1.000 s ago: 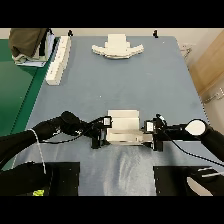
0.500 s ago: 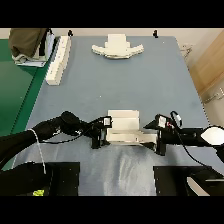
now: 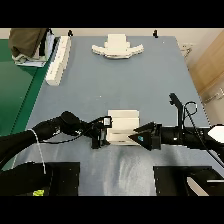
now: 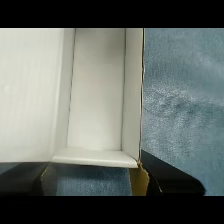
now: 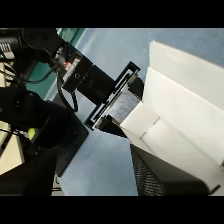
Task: Fold the box.
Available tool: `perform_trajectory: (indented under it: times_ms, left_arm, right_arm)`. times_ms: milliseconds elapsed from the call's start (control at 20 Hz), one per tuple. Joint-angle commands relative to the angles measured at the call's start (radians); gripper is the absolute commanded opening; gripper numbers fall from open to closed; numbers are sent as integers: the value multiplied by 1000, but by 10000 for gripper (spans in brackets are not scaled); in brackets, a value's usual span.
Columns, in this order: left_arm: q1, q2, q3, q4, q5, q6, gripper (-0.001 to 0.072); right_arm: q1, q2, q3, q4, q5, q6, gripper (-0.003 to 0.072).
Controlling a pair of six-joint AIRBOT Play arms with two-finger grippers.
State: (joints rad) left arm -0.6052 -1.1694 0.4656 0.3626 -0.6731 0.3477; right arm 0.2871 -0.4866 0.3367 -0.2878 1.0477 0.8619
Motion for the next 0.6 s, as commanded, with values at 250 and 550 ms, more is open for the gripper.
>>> perform_trajectory:
  times_ms: [250, 550]
  left_arm:
    - [0, 0, 7, 2, 47, -15, 406]
    - [0, 56, 9, 114, 69, -185, 405]
  right_arm:
    - [2, 0, 0, 137, -65, 108, 703]
    - [2, 0, 0, 135, -118, 108, 703]
